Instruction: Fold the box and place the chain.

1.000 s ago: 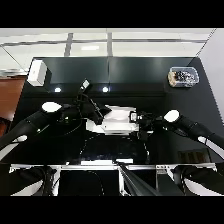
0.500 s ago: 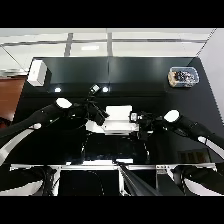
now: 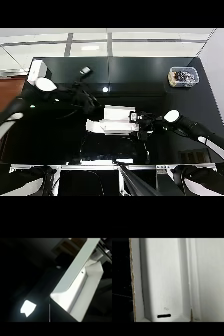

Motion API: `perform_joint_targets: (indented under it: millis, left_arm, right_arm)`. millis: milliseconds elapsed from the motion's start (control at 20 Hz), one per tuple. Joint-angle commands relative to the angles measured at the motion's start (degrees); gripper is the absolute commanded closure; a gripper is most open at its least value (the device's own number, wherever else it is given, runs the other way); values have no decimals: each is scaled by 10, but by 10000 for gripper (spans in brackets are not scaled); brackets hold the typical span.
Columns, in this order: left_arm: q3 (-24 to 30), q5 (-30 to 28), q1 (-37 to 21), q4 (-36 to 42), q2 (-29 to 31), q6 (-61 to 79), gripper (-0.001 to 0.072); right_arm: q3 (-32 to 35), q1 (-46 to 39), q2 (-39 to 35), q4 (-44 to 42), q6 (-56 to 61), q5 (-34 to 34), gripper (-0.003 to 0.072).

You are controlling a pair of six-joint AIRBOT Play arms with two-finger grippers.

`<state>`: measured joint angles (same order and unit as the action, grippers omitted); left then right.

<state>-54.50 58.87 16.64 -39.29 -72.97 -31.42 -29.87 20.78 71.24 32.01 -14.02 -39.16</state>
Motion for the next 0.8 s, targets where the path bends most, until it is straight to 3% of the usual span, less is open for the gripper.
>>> perform_joint_targets:
  millis: [0, 200, 300, 350, 750]
  left_arm:
    - [12, 77, -53, -83, 96, 1, 685]
    - [117, 90, -53, -68, 146, 205, 659]
    - [162, 47, -38, -67, 135, 314, 273]
    - [177, 15, -27, -67, 127, 357, 13]
    - [164, -76, 61, -67, 30, 419, -2]
  right_arm:
    - [0, 0, 0, 0, 0, 0, 491]
    - [0, 0, 0, 0, 0, 0, 490]
    - [0, 0, 0, 0, 0, 0, 490]
    - [0, 0, 0, 0, 0, 0, 491]
    - [0, 0, 0, 0, 0, 0, 491]
